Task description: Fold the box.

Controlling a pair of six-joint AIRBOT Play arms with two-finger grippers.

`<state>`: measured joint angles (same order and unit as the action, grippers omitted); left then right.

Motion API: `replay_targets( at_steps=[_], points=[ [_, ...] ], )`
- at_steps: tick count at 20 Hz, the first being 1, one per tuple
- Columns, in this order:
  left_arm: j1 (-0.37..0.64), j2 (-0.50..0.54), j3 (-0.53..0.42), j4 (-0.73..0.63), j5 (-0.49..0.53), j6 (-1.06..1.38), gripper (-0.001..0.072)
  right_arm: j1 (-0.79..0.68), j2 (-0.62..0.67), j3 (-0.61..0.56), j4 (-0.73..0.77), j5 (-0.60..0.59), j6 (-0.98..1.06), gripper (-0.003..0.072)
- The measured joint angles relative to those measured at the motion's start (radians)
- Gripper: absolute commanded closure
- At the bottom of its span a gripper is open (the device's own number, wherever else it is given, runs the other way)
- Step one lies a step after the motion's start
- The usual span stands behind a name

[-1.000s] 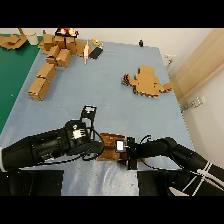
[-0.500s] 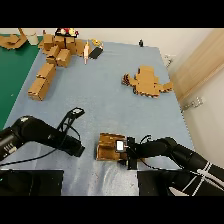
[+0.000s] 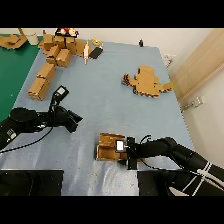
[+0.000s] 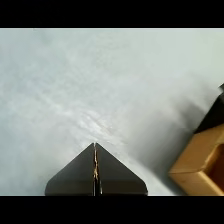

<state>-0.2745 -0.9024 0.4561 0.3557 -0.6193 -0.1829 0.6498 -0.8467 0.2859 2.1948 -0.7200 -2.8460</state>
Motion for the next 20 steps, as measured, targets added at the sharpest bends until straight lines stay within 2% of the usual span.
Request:
replay_targets(
  at_steps=[4,5,6,7,11,12,20],
  points=[
    [-0.142,-0.009,-0.013,0.021,-0.003,0.215,0.0696,0.000,0.000,0.000,0.000,0.000,0.000,0.0168],
    [-0.181,-0.011,-0.023,0.058,-0.012,0.249,0.0625,0.000,0.000,0.000,0.000,0.000,0.000,0.0168],
    [-0.214,-0.015,-0.033,0.100,-0.019,0.274,0.0279,0.000,0.000,0.000,0.000,0.000,0.000,0.0168],
    [-0.244,-0.022,-0.044,0.142,-0.026,0.293,0.0125,0.000,0.000,0.000,0.000,0.000,0.000,0.0168],
    [-0.311,-0.070,-0.069,0.210,-0.027,0.333,0.0114,0.000,0.000,0.000,0.000,0.000,0.000,0.0168],
    [-0.320,-0.080,-0.071,0.209,-0.026,0.339,0.0024,0.000,0.000,0.000,0.000,0.000,0.000,0.0168],
    [-0.352,-0.107,-0.077,0.207,0.002,0.346,0.0024,0.000,0.000,0.000,0.000,0.000,0.000,0.0168]
  ],
)
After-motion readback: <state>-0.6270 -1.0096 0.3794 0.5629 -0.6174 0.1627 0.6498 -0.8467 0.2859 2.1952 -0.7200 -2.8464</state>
